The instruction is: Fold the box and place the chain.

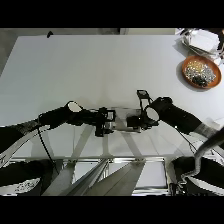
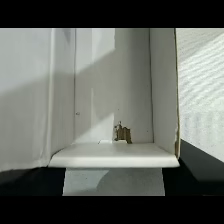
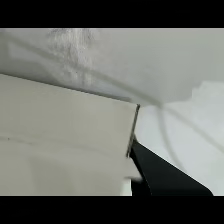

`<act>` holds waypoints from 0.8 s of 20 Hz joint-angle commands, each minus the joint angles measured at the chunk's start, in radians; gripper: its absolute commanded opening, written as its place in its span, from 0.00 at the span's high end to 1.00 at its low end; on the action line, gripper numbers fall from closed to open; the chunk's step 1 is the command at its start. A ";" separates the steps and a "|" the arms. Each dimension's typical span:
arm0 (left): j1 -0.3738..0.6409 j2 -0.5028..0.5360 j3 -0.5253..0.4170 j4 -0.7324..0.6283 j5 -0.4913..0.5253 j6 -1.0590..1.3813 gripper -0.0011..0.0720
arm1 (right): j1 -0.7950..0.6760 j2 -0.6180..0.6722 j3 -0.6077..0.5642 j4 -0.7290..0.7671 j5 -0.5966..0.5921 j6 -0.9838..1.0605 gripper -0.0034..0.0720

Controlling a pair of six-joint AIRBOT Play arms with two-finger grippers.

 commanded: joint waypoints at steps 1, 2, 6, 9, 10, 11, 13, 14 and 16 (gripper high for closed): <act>0.000 0.000 0.000 0.000 0.000 -0.002 0.70 | -0.013 0.040 0.002 -0.042 0.036 0.009 0.56; 0.000 0.000 0.000 0.000 0.000 -0.002 0.70 | -0.013 0.038 0.002 -0.046 0.035 0.006 0.56; 0.000 0.000 0.000 0.000 0.000 -0.002 0.70 | 0.000 0.027 0.002 -0.089 0.035 0.006 0.56; 0.000 0.000 0.000 0.000 0.000 -0.002 0.70 | 0.040 -0.020 0.002 -0.105 0.035 0.006 0.56; 0.000 0.000 0.000 0.000 -0.001 -0.002 0.70 | 0.052 -0.043 0.002 -0.105 0.036 0.006 0.58; 0.000 0.000 0.000 0.000 0.000 -0.002 0.70 | 0.065 -0.066 0.002 -0.105 0.036 0.006 0.64; 0.000 0.000 0.000 0.000 0.000 -0.002 0.70 | 0.077 -0.087 0.002 -0.110 0.035 0.010 0.72; 0.000 0.000 0.000 0.000 0.000 -0.002 0.70 | 0.077 -0.089 0.002 -0.116 0.036 0.019 0.72; 0.000 0.000 0.000 0.000 0.000 -0.002 0.70 | 0.077 -0.089 0.002 -0.136 0.045 0.044 0.72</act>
